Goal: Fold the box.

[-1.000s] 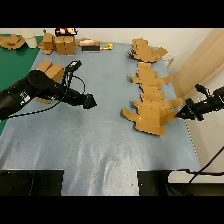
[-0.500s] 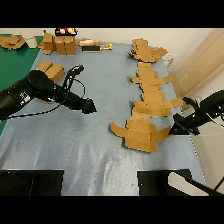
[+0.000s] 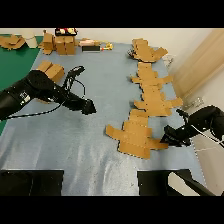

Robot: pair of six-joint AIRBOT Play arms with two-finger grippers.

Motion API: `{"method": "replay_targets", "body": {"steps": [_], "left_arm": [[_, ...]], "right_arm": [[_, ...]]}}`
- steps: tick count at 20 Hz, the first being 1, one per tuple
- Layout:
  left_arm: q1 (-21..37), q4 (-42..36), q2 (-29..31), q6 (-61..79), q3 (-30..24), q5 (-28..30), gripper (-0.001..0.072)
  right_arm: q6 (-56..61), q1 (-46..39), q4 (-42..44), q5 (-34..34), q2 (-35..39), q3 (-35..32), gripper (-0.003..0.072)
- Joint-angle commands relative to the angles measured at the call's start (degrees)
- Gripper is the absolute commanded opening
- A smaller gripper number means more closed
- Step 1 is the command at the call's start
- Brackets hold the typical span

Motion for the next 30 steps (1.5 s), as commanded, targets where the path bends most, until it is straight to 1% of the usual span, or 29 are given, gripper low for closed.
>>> {"method": "replay_targets", "body": {"steps": [1, 4, 6, 7, 11, 12, 13, 14, 18, 19, 20, 23, 24, 27, 30], "left_arm": [[0.02, 0.02, 0.02, 0.0, -0.02, 0.04, 0.0589], [0.02, 0.0, 0.02, 0.0, -0.02, 0.11, 0.059], [0.02, 0.02, 0.02, 0.02, -0.02, 0.02, 0.0589], [0.02, 0.02, 0.02, 0.02, -0.02, -0.15, 0.0589], [0.04, -0.04, 0.02, -0.02, -0.02, -0.76, 0.0589], [0.04, -0.04, 0.02, -0.02, -0.02, -1.27, 0.0589], [0.04, -0.07, -0.09, -0.02, -0.02, -1.49, 0.0589], [0.07, -0.07, -0.22, 0.0, -0.02, -1.53, 0.0589], [0.94, -0.15, -2.27, 0.07, -0.02, -2.03, 0.0589], [1.36, -0.35, -2.93, 0.68, -0.02, -2.82, 0.0589], [1.86, -0.46, -3.65, 1.64, -0.02, -3.82, 0.0589], [2.71, -1.07, -5.9, 3.48, -0.02, -5.9, 0.0589], [2.99, -2.12, -6.73, 4.79, -0.02, -6.45, 0.0589], [3.63, -5.62, -9.29, 8.02, -0.02, -7.89, 0.0589], [4.15, -5.79, -11.3, 9.2, -0.02, -7.69, 0.0589]], "right_arm": [[0.17, 0.09, 0.04, 4.76, -0.04, -1.2, 0.024], [0.17, 0.11, 2.12, 5.7, -2.45, -1.22, 0.0239], [-0.07, 0.11, 5.66, 5.62, -4.68, -1.6, 0.0238], [-0.48, 0.13, 6.8, 5.6, -5.51, -1.84, 0.022], [-0.57, 0.35, 7.74, 5.44, -6.16, -3.74, 0.022], [-1.36, 1.22, 8.15, 5.6, -6.16, -4.39, 0.0209], [-2.58, 2.6, 8.94, 6.01, -6.23, -4.98, 0.0068], [-3.45, 4.2, 9.84, 6.99, -6.25, -5.35, 0.0007], [-11.74, 13.57, 19.28, 10.14, -6.23, -5.35, 0.0006], [-12.61, 16.46, 19.69, 11.23, -6.21, -5.35, 0.0006], [-13.66, 19.5, 19.37, 13.84, -6.21, -5.35, 0.0006], [-17.88, 26.77, 19.67, 27.82, -6.23, -5.31, 0.0006], [-18.8, 28.81, 20.59, 30.8, -6.23, -5.22, 0.0006], [-21.62, 34.64, 22.73, 32.04, -6.21, -5.2, 0.0006], [-21.7, 36.7, 22.97, 32.83, -6.21, -5.2, 0.0006]]}}
